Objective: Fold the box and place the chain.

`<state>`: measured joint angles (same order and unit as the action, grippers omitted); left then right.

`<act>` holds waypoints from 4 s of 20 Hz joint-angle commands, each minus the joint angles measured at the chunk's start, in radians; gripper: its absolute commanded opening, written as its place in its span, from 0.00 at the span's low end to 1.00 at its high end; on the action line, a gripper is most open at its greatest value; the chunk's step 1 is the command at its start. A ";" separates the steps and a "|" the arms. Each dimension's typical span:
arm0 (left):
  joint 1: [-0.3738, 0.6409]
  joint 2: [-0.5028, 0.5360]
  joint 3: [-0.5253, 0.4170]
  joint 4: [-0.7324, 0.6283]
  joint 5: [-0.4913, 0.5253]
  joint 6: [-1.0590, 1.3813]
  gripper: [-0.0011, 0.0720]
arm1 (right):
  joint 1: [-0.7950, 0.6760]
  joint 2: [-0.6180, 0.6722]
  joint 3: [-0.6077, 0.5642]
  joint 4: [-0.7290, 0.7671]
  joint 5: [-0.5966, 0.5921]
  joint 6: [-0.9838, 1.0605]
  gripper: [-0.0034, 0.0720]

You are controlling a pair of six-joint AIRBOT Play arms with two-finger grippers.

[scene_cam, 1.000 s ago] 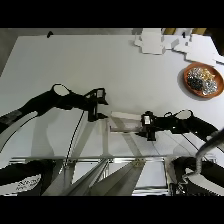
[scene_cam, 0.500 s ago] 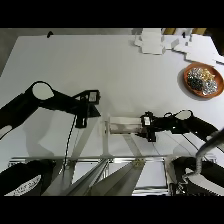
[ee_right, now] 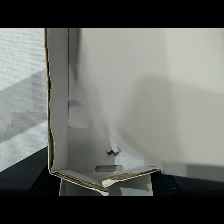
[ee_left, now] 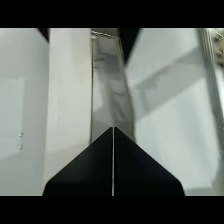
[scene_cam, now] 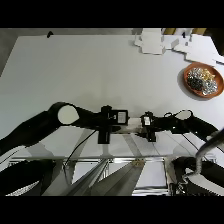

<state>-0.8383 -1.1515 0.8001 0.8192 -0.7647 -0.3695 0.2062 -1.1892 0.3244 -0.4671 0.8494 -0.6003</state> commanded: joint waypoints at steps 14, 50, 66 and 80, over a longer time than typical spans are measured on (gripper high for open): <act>0.106 -0.173 0.002 -0.049 0.167 -0.084 0.02 | 0.000 0.001 0.001 0.000 0.000 0.000 0.49; 0.213 -0.074 -0.127 0.052 -0.022 0.329 0.33 | 0.000 0.001 0.001 0.000 0.000 0.000 0.49; 0.159 -0.147 -0.127 -0.029 -0.022 0.418 0.25 | 0.000 0.001 0.001 0.000 0.000 0.000 0.49; 0.114 -0.180 -0.127 -0.158 0.029 0.418 0.04 | 0.000 0.001 0.001 0.000 0.000 0.000 0.49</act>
<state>-0.7082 -1.3155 0.6735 0.6991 -0.7383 0.0490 0.2062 -1.1892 0.3244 -0.4671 0.8490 -0.6006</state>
